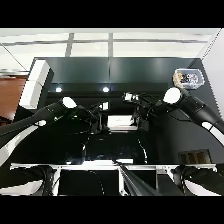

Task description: Fold the box and place the chain.

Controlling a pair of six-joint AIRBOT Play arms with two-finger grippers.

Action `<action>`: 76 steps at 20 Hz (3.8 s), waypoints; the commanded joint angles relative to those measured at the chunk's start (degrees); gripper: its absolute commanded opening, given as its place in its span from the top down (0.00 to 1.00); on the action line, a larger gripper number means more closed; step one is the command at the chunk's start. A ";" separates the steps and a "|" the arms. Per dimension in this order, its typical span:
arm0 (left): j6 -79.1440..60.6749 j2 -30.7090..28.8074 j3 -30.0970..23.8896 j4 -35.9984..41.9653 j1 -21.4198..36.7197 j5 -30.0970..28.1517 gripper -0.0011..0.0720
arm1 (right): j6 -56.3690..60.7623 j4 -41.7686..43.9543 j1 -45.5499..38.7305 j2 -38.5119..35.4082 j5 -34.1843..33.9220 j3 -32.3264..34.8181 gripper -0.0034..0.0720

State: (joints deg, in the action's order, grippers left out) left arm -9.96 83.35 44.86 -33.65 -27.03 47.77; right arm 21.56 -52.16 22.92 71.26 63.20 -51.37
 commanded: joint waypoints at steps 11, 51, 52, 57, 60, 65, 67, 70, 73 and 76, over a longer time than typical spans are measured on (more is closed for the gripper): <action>-0.09 0.00 -0.04 -0.02 0.02 0.07 0.43 | 26.40 33.70 -9.79 -5.84 2.12 12.48 0.95; 32.46 2.67 20.68 -10.91 -12.50 0.92 0.01 | 56.24 -18.12 -27.54 -29.29 -0.59 9.88 0.94; 35.95 4.24 22.10 -10.88 -12.48 1.16 0.01 | 56.24 -18.18 -27.54 -29.29 -0.15 10.10 0.94; 37.38 7.67 23.30 -11.87 -12.50 4.20 0.01 | 56.19 -18.18 -27.54 -29.29 -0.39 10.14 0.94; 37.13 7.74 23.41 -14.16 -12.90 6.27 0.01 | 56.19 -18.23 -27.54 -29.29 -1.20 10.14 0.94; 35.39 7.72 23.47 -15.98 -14.21 8.83 0.01 | 56.19 -18.23 -27.54 -29.31 -1.40 10.14 0.94; 35.21 7.72 23.50 -16.76 -14.88 8.85 0.01 | 56.22 -18.21 -27.54 -29.29 -1.38 10.14 0.94; 35.21 7.74 23.47 -18.73 -15.67 8.79 0.01 | 56.22 -18.21 -27.54 -29.29 -1.40 10.14 0.94; 35.23 8.02 23.45 -22.91 -17.31 6.03 0.01 | 56.22 -18.21 -27.54 -29.31 -1.49 10.14 0.94; 35.23 9.64 23.41 -27.19 -20.22 -0.66 0.01 | 56.24 -18.18 -27.54 -29.31 -1.55 10.14 0.94</action>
State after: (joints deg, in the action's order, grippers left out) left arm 25.32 91.94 68.29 -56.29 -45.10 52.60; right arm 77.78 -70.39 -4.62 42.02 61.73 -41.23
